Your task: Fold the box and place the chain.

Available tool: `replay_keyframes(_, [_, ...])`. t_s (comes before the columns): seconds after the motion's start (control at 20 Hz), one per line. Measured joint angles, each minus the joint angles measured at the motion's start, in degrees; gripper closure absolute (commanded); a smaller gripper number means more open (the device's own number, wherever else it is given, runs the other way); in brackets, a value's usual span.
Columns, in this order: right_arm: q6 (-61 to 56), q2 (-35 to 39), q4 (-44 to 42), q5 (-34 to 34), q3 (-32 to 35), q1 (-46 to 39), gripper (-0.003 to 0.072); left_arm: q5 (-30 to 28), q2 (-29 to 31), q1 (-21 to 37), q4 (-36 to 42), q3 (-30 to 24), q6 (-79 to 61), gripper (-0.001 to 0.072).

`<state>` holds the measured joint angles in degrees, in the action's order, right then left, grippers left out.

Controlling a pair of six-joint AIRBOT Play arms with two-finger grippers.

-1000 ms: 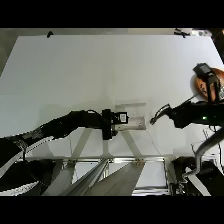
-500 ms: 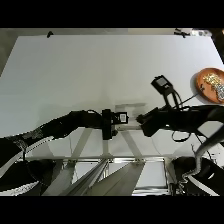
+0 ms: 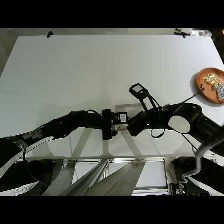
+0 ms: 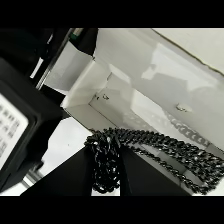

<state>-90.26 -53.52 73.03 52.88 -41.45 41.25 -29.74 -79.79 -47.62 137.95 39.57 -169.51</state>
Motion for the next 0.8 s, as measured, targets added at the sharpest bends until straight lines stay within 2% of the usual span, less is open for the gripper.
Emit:
replay_keyframes(0.35, [-1.9,-1.5,1.9,-1.5,2.9,0.2,0.0669,0.0,0.0,0.0,0.0,0.0,0.0,0.0436])
replay_keyframes(0.55, [-3.4,-1.6,2.5,-5.2,4.5,0.2,0.0668,0.0,0.0,0.0,0.0,0.0,0.0,0.0436])
replay_keyframes(0.6, [-3.9,-1.7,2.7,-5.9,4.6,0.2,0.0659,0.0,0.0,0.0,0.0,0.0,0.0,0.0436])
replay_keyframes(0.7, [-4.7,-1.9,2.8,-7.2,4.8,0.2,0.0539,0.0,0.0,0.0,0.0,0.0,0.0,0.0436])
replay_keyframes(0.8, [-6.1,-2.1,3.2,-7.8,4.9,0.2,0.0522,0.0,0.0,0.0,0.0,0.0,0.0,0.0436])
